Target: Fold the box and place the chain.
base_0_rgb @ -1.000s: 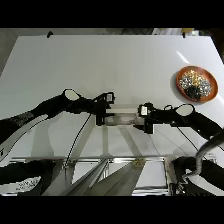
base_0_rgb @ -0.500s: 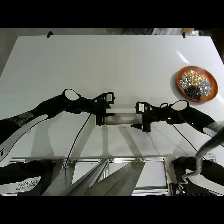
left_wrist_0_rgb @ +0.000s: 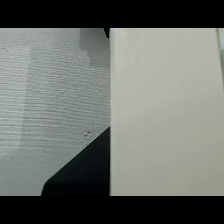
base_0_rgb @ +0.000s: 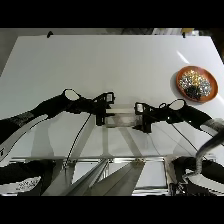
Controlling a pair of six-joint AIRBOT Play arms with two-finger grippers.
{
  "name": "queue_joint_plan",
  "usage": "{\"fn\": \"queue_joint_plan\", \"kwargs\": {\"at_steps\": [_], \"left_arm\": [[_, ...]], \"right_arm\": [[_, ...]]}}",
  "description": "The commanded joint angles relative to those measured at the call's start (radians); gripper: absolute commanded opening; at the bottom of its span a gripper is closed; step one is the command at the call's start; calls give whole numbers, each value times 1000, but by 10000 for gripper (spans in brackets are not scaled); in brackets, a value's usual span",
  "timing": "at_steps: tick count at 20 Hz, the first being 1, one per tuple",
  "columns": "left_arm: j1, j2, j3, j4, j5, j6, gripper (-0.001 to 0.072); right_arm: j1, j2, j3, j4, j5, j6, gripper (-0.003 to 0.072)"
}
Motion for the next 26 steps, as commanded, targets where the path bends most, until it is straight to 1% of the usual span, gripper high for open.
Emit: {"fn": "queue_joint_plan", "kwargs": {"at_steps": [1, 11, 18, 26], "left_arm": [[0, 0, 0, 0, 1, 0, 10], [0, 0, 0, 0, 1, 0, 10], [0, 0, 0, 0, 1, 0, 10], [0, 0, 0, 0, 2, 0, 10]], "right_arm": [[0, -2, 1, -13, -7, 3, 648], [1, -12, 1, -5, -37, -13, 646], [26, -24, 2, 27, -45, -31, 640], [31, -40, 14, 19, -40, -31, 636]]}}
